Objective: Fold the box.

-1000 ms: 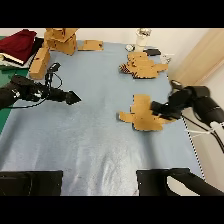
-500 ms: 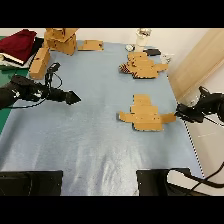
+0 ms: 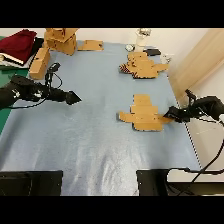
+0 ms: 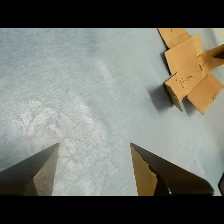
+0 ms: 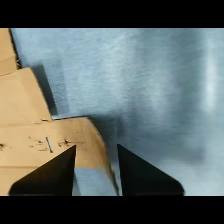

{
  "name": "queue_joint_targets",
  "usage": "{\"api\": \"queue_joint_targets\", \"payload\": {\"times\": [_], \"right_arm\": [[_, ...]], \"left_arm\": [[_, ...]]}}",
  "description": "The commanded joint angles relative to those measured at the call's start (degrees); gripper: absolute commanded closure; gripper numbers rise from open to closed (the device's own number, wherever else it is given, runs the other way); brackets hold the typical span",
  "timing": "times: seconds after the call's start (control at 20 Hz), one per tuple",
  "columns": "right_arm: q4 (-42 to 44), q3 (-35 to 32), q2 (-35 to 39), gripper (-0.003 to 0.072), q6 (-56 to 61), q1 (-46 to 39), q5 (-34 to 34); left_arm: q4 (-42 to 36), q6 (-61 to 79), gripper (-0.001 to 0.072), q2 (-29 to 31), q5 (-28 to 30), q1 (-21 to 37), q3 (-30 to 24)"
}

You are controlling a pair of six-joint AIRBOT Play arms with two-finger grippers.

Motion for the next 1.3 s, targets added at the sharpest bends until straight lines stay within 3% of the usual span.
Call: {"api": "queue_joint_targets", "payload": {"times": [0.0, 0.05, 0.1, 0.15, 0.2, 0.45, 0.7, 1.0, 1.25], "right_arm": [[1.53, 0.11, -1.38, 0.035, -2.58, 2.34, -1.77], [1.51, 0.13, -1.38, 0.04, -2.58, 3.3, -1.77], [1.55, 0.22, -1.38, 0.0401, -2.6, 4.13, -1.79], [1.55, 0.52, -1.38, 0.0514, -2.73, 5.07, -2.45], [1.81, 1.07, -1.33, 0.0687, -3.58, 6.05, -3.8], [8.9, 2.45, -0.98, 0.0684, -3.52, 13.14, -6.32], [12.76, -1.7, -0.96, 0.0685, -3.37, 22.03, -5.46], [13.86, -2.95, 0.46, 0.0686, -2.01, 31.06, -3.26], [17.14, -16.17, 12.09, 0.0687, -2.12, 35.52, 7.26]], "left_arm": [[-1.25, -0.02, -0.0009, 0.04, -1.33, 0.0, 0.07], [-1.29, -0.02, -0.0009, 0.04, -2.19, -0.02, 0.07], [-1.7, -0.02, -0.0009, 0.04, -2.51, 0.0, 0.07], [-2.58, -0.04, -0.0009, 0.04, -2.93, 0.0, 0.07], [-3.58, -0.02, -0.0009, 0.07, -3.65, 0.0, 0.07], [-7.23, -0.02, -0.0009, 0.07, -11.23, 0.0, 0.09], [-7.56, -0.02, -0.0009, 0.04, -19.08, 0.0, 0.07], [-8.28, -3.3, -0.0009, 0.04, -22.84, -0.04, 0.07], [-7.72, -4.22, -0.0009, 0.0, -26.27, -0.7, 0.07]]}}
